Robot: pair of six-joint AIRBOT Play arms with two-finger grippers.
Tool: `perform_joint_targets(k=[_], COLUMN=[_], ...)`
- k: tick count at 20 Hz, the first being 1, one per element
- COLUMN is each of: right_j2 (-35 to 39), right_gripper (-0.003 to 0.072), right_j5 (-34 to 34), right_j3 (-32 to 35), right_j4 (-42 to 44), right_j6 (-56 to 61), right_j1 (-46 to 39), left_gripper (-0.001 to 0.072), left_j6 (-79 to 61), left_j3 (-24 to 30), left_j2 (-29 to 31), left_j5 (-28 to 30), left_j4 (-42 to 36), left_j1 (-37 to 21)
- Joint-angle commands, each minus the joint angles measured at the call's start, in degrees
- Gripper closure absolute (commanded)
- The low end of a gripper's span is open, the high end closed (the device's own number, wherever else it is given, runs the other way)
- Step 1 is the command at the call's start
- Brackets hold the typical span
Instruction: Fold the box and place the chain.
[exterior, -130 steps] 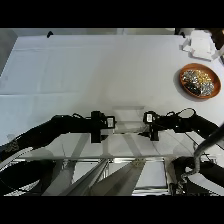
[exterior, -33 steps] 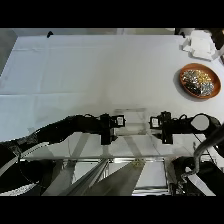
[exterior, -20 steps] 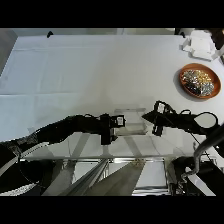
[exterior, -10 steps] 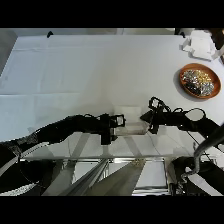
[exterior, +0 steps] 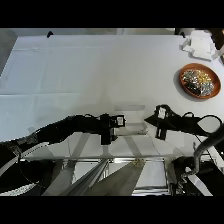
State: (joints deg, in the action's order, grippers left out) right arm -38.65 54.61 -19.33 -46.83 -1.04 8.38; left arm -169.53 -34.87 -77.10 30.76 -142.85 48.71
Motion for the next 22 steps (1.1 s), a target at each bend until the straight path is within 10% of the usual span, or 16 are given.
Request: perform_joint_targets(k=[1, 3, 5, 6, 10, 13, 22], right_j2=[2.6, 2.6, 1.3, 0.3, -5.4, -8.2, -11.0], right_gripper=[0.0668, 0.0600, 0.0254, 0.0227, 0.0235, 0.0414, 0.0471], right_j5=[12.2, 12.2, 8.7, 7.0, 4.3, 0.9, -7.4], right_j3=[0.0, 0.0, 0.0, 0.0, 0.0, 0.0, 0.0], right_j4=[-17.6, -17.5, -13.5, -11.6, -10.3, -9.6, -7.0], right_j6=[1.2, 0.6, 0.6, 0.5, -4.8, -5.5, -5.4], right_j1=[0.0, 0.0, 0.0, 0.0, 0.2, 2.0, 6.8], left_gripper=[0.0396, 0.0396, 0.0396, 0.0396, 0.0396, 0.0396, 0.0396], left_j6=[0.0, 0.0, 0.0, 0.0, 0.0, 0.0, 0.0], left_j3=[0.0, 0.0, 0.0, 0.0, 0.0, 0.0, 0.0], left_j2=[0.0, 0.0, 0.0, 0.0, 0.0, 0.0, 0.0], left_j5=[0.0, 0.1, 0.1, 0.1, 0.1, 0.1, 0.1], left_j4=[0.0, 0.0, 0.0, 0.0, 0.0, 0.0, 0.0], left_j1=[0.0, 0.0, 0.0, 0.0, 0.0, 0.0, 0.0])
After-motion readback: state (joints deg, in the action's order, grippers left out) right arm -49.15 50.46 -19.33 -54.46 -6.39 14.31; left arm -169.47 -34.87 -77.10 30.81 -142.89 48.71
